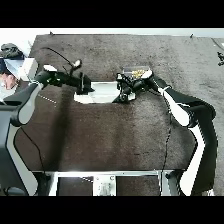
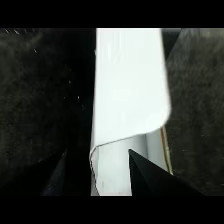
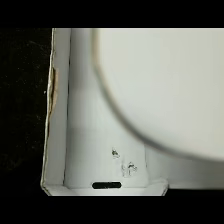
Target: Fold the box and place the chain.
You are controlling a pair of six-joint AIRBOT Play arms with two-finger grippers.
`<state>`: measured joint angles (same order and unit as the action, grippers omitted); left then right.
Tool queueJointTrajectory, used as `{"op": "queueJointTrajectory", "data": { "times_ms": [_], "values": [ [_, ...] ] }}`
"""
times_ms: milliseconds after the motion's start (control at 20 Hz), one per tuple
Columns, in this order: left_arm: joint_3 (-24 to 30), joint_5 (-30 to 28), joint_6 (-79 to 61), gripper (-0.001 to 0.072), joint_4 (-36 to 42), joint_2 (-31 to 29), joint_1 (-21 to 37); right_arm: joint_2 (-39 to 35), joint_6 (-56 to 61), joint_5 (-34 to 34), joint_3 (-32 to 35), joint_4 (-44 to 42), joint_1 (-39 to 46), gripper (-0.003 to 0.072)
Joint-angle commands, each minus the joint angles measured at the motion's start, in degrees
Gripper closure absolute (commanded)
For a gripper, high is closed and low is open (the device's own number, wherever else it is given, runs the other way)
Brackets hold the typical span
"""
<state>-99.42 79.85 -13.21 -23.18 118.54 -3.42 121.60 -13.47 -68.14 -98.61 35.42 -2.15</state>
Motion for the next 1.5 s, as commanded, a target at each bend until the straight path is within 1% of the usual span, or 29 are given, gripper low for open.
{"op": "queueJointTrajectory", "data": {
  "times_ms": [0, 50, 100, 150, 250, 350, 450, 500, 600, 750, 850, 950, 1050, 1200, 1300, 1450],
  "values": [
    [-0.13, 6.05, 2.93, 0.0279, 0.57, -3.06, 2.84, 0.02, 0.0, -0.02, -0.02, 0.0, -0.04, 0.0256],
    [-0.11, 7.15, 3.13, 0.0302, 0.52, -3.98, 3.17, 0.02, 0.0, -0.02, -0.02, 0.0, -0.04, 0.0256],
    [-0.13, 7.67, 3.78, 0.0375, 0.31, -4.83, 3.19, 0.02, 0.0, -0.02, -0.02, 0.0, -0.04, 0.0256],
    [-0.15, 8.39, 3.78, 0.0493, 0.28, -5.99, 3.17, 0.02, 0.0, -0.02, -0.02, 0.0, -0.07, 0.0256],
    [-0.15, 8.66, 3.72, 0.0687, 0.07, -8.35, 3.17, 0.02, 0.0, -0.02, -0.02, 0.0, -0.04, 0.0256],
    [0.52, 8.68, 3.76, 0.0701, -0.44, -10.73, 3.15, 0.02, 0.0, -0.02, -0.02, 0.0, -0.04, 0.0256],
    [3.39, 6.62, 3.72, 0.0704, -0.52, -13.51, 3.17, 0.02, -0.02, -0.02, -0.02, 0.0, -0.04, 0.0256],
    [5.62, 4.74, 3.72, 0.0704, -0.52, -15.17, 3.06, 0.02, 0.0, -0.04, -0.02, 0.0, -0.04, 0.0257],
    [12.02, -0.13, 0.79, 0.0704, -0.55, -19.08, 2.29, 0.02, 0.0, -0.02, -0.02, 0.0, -0.04, 0.0256],
    [21.73, -7.58, -2.99, 0.0705, -0.55, -23.23, -1.05, 0.02, 0.0, -0.02, -0.02, 0.0, -0.04, 0.0256],
    [25.66, -10.82, -2.23, 0.0703, -0.57, -23.3, -3.52, 0.02, 0.0, -0.04, -0.02, 0.0, -0.04, 0.0256],
    [28.04, -13.73, 2.71, 0.0701, -0.57, -22.99, -5.49, 0.02, 0.0, -0.02, -0.02, 0.0, -0.04, 0.0256],
    [28.48, -16.26, 5.07, 0.07, -0.33, -22.05, -6.47, 0.02, 0.0, -0.02, -0.02, -0.02, -0.07, 0.0257],
    [26.23, -19.28, 7.28, 0.07, -0.09, -20.06, -6.88, 0.02, 0.0, -0.02, -0.02, -0.02, -0.09, 0.0256],
    [22.32, -21.14, 8.15, 0.07, 0.5, -17.7, -6.88, 0.02, 0.0, -0.04, -0.02, -0.02, -0.09, 0.0256],
    [14.91, -21.92, 10.86, 0.07, 0.42, -12.94, -6.88, 0.02, 0.0, -0.04, -0.02, -0.02, -0.09, 0.0256]
  ]
}}
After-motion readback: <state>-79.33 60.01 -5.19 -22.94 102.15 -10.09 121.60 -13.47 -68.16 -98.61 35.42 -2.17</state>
